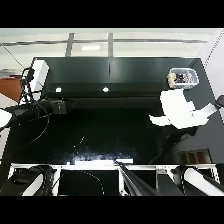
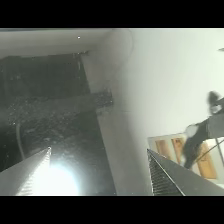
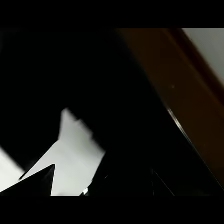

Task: Fold the box and place the chain.

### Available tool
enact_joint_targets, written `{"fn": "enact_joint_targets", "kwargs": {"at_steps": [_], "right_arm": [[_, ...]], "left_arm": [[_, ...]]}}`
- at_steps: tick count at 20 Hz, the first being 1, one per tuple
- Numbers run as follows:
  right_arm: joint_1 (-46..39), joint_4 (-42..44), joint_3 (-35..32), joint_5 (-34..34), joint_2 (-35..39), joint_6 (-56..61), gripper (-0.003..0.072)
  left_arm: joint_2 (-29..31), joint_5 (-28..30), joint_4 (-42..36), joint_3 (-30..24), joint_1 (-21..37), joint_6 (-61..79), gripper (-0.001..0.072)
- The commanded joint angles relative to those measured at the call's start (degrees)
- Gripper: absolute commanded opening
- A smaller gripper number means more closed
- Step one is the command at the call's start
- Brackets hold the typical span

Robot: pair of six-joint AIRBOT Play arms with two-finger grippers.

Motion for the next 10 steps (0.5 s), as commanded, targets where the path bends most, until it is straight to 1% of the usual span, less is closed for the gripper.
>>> {"fn": "enact_joint_targets", "kwargs": {"at_steps": [1,2,3,5,6,7,9,10], "right_arm": [[-10.4,22.6,10.8,7.8,-14.8,-19.3,0.072],[-11.4,27.0,12.9,11.2,-17.4,-25.0,0.072],[-11.5,28.0,14.6,14.1,-19.5,-29.0,0.072],[-11.0,28.6,17.2,18.6,-22.7,-33.8,0.072],[-10.8,30.2,17.9,20.9,-23.7,-35.9,0.072],[-10.6,31.4,18.2,22.5,-24.4,-37.6,0.0615],[-10.2,31.5,18.2,21.1,-24.5,-37.8,0.0381],[-10.2,32.6,18.2,21.2,-24.5,-37.8,0.0222]], "left_arm": [[-0.8,1.9,-0.1,0.0,-1.0,-0.8,0.0697],[-1.0,2.2,-0.2,0.0,-1.0,-0.8,0.0697],[-1.2,2.3,-0.1,0.0,-1.0,-0.8,0.0697],[-1.7,2.3,-0.1,0.0,-1.0,-0.8,0.0696],[-1.9,2.3,-0.1,0.0,-1.0,-0.8,0.0697],[-2.3,2.3,-0.2,0.0,-1.0,-0.8,0.0697],[-3.0,2.3,-0.2,0.0,-1.0,-0.8,0.0696],[-3.3,2.3,-0.2,0.0,-1.0,-0.8,0.0696]]}}
